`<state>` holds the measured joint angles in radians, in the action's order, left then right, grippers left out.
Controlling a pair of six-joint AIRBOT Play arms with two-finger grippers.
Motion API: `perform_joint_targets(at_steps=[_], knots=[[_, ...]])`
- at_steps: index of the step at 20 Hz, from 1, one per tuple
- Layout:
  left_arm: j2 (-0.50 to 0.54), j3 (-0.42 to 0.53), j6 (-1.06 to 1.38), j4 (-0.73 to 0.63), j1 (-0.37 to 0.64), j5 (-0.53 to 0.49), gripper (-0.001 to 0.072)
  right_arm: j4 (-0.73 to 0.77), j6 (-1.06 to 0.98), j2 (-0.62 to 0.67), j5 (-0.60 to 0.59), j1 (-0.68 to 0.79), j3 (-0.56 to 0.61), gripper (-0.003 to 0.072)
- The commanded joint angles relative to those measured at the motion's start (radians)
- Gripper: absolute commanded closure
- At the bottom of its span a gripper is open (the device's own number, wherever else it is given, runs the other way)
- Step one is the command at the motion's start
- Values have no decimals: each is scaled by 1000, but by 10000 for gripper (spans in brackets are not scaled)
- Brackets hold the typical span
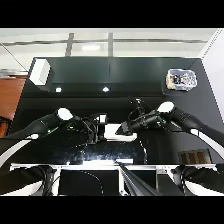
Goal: Fold the box and place the chain.
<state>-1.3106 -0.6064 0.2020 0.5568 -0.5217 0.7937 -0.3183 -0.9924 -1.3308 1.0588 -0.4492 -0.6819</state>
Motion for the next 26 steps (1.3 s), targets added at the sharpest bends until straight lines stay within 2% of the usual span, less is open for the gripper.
perform_joint_targets(at_steps=[1, 7, 14, 19, 23, 26], knots=[[-1, -1, -2, 0, -1, 0, 487, -45, -31, -8, -48, -2, 1, 640], [-1, -1, -2, 0, -1, 0, 487, -84, -43, -8, -93, -58, 0, 640], [-1, -1, -2, 0, -1, 0, 481, -93, -67, 16, -50, -57, -8, 640], [-1, -1, -2, 0, -1, 0, 481, -148, -126, 88, -48, -36, -60, 640], [-1, -1, -2, 0, -1, 0, 481, -263, -222, 87, -96, -63, -60, 640], [-1, -1, -2, 0, -1, 0, 480, -278, -232, 76, -125, -93, -59, 640]])
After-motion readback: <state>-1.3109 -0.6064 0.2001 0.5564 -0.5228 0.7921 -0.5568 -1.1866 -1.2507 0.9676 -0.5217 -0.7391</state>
